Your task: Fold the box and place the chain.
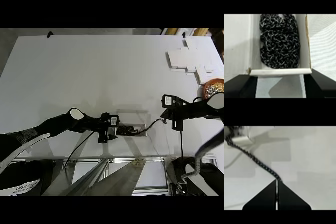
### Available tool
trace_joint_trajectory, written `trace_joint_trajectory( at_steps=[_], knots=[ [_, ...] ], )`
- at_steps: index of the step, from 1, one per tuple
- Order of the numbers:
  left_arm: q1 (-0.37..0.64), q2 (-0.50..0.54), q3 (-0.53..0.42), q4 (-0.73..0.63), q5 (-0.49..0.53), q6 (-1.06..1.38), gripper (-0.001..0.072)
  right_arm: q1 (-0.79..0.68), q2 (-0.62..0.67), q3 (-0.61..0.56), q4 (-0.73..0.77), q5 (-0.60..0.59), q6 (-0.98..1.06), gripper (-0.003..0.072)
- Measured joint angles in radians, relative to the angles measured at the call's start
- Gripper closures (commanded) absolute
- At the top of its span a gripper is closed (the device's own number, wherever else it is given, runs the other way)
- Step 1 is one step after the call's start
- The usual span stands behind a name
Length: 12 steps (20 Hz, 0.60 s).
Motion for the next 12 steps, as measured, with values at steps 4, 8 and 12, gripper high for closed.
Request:
trace_joint_trajectory(
  at_steps=[4, 8, 12],
  knots=[
    [0.000, 0.000, 0.000, 0.000, 0.000, 0.000, 0.0378, 0.000, 0.034, -0.025, -0.069, -0.051, 0.108, 0.0413],
    [0.000, 0.000, 0.000, 0.000, 0.000, 0.000, 0.0378, 0.000, 0.040, -0.092, -0.164, -0.151, 0.301, 0.0453],
    [0.000, 0.000, 0.000, 0.000, 0.000, 0.000, 0.0378, 0.000, 0.018, -0.141, -0.194, -0.224, 0.402, 0.0400]
  ],
)
